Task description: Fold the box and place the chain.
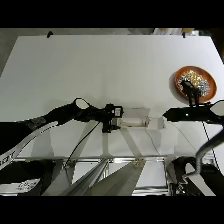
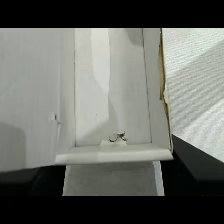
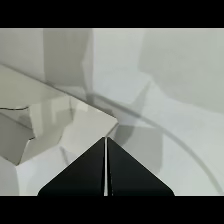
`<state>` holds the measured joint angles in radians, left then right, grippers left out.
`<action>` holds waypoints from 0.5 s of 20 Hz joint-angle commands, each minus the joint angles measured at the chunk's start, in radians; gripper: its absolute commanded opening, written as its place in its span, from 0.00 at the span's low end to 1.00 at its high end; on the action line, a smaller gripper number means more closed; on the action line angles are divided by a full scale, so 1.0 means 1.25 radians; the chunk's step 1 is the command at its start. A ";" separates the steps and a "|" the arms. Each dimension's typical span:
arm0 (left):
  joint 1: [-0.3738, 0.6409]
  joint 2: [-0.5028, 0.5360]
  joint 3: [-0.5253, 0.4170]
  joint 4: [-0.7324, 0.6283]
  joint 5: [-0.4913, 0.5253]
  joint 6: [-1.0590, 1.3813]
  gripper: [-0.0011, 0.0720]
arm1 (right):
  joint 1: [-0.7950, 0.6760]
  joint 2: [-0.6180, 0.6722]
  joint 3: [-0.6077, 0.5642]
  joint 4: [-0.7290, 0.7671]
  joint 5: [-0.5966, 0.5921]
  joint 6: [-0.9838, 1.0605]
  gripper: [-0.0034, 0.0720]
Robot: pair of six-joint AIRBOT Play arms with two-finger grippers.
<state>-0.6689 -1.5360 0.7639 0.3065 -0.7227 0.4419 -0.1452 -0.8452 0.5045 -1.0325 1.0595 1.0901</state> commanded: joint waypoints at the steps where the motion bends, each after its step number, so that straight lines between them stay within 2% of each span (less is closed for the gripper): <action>1: 0.000 0.001 0.000 0.000 0.001 0.000 0.22 | -0.041 -0.001 -0.001 -0.008 -0.023 0.109 0.06; 3: 0.000 0.001 0.000 0.000 0.000 0.000 0.22 | -0.072 -0.003 -0.023 0.081 -0.048 0.122 0.06; 4: 0.000 0.001 0.000 0.000 0.000 0.000 0.22 | -0.074 -0.004 -0.034 0.085 -0.044 0.067 0.06; 10: 0.000 0.001 0.000 0.000 0.000 0.000 0.22 | -0.074 -0.014 -0.038 -0.171 0.003 0.183 0.06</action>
<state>-0.6689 -1.5360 0.7639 0.3061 -0.7223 0.4419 -0.2333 -0.8604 0.4614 -1.1145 1.0462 1.2373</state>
